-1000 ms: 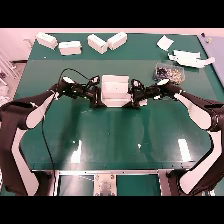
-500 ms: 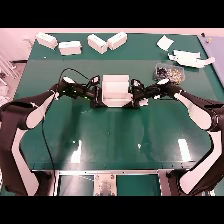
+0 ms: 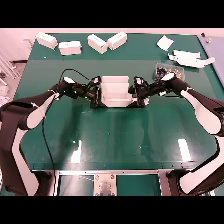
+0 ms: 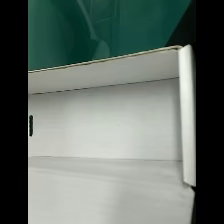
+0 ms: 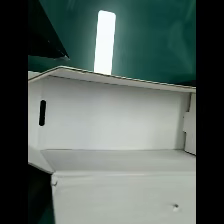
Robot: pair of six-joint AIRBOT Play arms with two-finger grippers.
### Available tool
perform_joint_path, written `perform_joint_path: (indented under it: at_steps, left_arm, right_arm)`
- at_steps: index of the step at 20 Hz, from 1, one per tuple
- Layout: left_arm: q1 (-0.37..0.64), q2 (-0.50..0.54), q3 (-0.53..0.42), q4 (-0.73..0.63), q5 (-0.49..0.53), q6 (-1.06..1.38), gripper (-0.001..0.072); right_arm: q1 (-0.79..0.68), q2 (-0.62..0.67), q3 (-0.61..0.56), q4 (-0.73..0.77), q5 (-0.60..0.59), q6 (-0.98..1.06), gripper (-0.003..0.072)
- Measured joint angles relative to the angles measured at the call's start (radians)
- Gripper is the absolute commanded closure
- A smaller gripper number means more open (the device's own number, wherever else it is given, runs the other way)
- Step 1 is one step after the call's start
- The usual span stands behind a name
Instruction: Fold the box and place the chain.
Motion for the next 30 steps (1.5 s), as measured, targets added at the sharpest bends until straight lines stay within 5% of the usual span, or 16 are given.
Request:
perform_joint_path:
  at_steps: [8, 14, 15, 17, 18, 30]
  left_arm:
    - [0.002, 0.001, -0.002, 0.003, 0.054, -0.001, 0.0245]
    - [0.001, 0.001, -0.003, 0.013, 0.079, -0.001, 0.0246]
    - [0.001, 0.001, -0.003, 0.015, 0.081, -0.001, 0.0246]
    - [0.001, 0.001, -0.003, 0.019, 0.084, -0.001, 0.0246]
    - [0.001, 0.001, -0.003, 0.020, 0.085, -0.001, 0.0245]
    - [0.001, 0.001, -0.003, 0.057, 0.106, -0.004, 0.0246]
  right_arm:
    - [-0.096, 0.055, 0.004, -0.028, 0.043, 0.067, -0.0034]
    - [-0.100, 0.083, 0.004, 0.093, 0.116, 0.084, -0.0030]
    - [-0.094, 0.084, 0.004, 0.124, 0.132, 0.086, 0.0002]
    - [-0.079, 0.086, 0.004, 0.174, 0.159, 0.087, 0.0435]
    - [-0.068, 0.087, 0.004, 0.190, 0.167, 0.087, 0.0476]
    - [0.003, 0.047, 0.056, 0.268, 0.019, 0.048, 0.0466]
